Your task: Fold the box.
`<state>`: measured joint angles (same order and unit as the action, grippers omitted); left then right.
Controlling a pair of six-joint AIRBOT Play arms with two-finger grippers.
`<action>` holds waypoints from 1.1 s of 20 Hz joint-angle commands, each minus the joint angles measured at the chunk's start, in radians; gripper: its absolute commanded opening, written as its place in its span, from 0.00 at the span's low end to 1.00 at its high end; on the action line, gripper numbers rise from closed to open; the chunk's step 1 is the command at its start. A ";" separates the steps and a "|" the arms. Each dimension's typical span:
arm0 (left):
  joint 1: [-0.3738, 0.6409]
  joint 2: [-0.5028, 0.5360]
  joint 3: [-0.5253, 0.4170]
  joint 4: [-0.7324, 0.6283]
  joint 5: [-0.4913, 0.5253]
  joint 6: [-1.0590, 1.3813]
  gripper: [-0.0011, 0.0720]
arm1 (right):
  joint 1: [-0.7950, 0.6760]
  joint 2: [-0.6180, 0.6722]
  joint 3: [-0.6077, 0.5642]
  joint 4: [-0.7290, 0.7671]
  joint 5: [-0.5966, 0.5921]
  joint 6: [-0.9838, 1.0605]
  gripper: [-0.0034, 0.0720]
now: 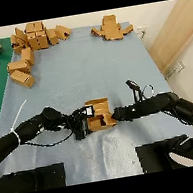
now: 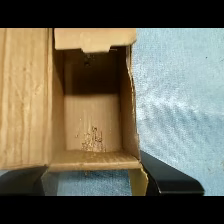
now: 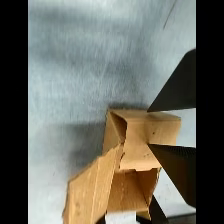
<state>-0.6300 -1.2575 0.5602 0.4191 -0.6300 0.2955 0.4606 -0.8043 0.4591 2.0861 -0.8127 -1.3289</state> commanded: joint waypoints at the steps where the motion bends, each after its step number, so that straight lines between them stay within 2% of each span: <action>1: 0.000 0.000 0.001 0.000 0.000 0.000 0.59 | 0.129 -0.042 0.069 -0.331 -0.045 0.293 0.52; 3: 0.000 0.000 0.001 0.000 0.000 0.000 0.59 | 0.203 -0.080 0.129 -0.451 -0.081 0.385 0.53; 5: 0.000 0.000 0.001 0.000 0.000 0.000 0.59 | 0.246 -0.132 0.184 -0.508 -0.125 0.424 0.56; 13: 0.000 0.000 0.001 0.000 0.000 0.000 0.59 | 0.320 -0.332 0.348 -0.535 -0.235 0.482 0.57; 17: 0.000 0.000 0.001 0.000 0.000 0.000 0.59 | 0.378 -0.397 0.425 -0.615 -0.360 0.604 0.57; 22: 0.000 0.000 0.001 0.000 0.000 0.000 0.59 | 0.396 -0.460 0.471 -0.626 -0.407 0.686 0.57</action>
<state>-0.6300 -1.2575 0.5602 0.4187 -0.6296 0.2955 0.8429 -1.2255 0.8997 1.4746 -1.1721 -0.7013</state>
